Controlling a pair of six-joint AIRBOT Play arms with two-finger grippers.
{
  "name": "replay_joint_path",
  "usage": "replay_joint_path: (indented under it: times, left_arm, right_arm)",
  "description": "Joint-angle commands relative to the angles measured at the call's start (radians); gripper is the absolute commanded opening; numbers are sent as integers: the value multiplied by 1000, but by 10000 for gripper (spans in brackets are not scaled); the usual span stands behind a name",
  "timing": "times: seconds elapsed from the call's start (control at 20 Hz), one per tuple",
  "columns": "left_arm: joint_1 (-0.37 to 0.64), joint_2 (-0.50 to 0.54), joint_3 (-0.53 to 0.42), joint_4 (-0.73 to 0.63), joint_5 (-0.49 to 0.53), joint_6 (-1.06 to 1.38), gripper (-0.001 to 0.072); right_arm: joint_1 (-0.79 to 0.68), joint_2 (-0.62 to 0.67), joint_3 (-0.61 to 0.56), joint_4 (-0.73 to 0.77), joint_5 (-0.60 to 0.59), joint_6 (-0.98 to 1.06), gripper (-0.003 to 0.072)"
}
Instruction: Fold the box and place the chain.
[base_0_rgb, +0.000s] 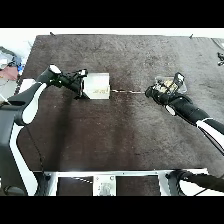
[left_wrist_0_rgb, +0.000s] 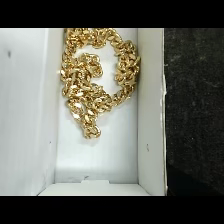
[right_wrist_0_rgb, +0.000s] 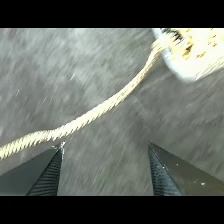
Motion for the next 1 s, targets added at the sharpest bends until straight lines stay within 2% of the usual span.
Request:
replay_joint_path:
  times: [0.0, 0.05, 0.1, 0.15, 0.25, 0.4, 0.55, 0.6, 0.65, 0.7, 0.75, 0.95]
  left_arm:
    - [0, 0, 0, 0, 0, 0, 465]
    - [0, 0, 0, 0, 0, 0, 465]
    - [0, 0, 0, 0, 0, 0, 465]
    - [0, 0, 0, 0, 0, 0, 465]
    - [0, 0, 0, 0, -1, 0, 465]
    - [0, 0, 0, 0, -2, 0, 465]
    - [0, 0, 0, 0, -3, 0, 465]
    - [0, 0, 0, 0, -2, 0, 465]
    - [0, 0, 0, 0, -2, 0, 465]
    - [0, 0, 0, 0, -2, 0, 465]
    - [0, 0, 0, 0, -2, 0, 465]
    - [0, 0, 0, 0, -3, 0, 465]
  right_arm:
    - [-60, -81, -6, 46, -160, 20, 584]
    - [-63, -101, -6, 50, -205, 21, 583]
    - [-68, -122, -1, 69, -224, 19, 469]
    - [-69, -148, 11, 72, -229, 20, 407]
    - [-68, -189, 43, 72, -253, 20, 407]
    - [-70, -239, 81, 82, -198, 19, 407]
    - [-78, -257, 88, 93, -270, 19, 402]
    - [-82, -269, 101, 93, -269, 19, 292]
    - [-87, -282, 116, 101, -270, 28, 271]
    - [-87, -286, 126, 105, -271, 28, 163]
    - [-80, -278, 130, 105, -272, 27, 12]
    - [42, -112, 127, 50, -285, 7, 10]
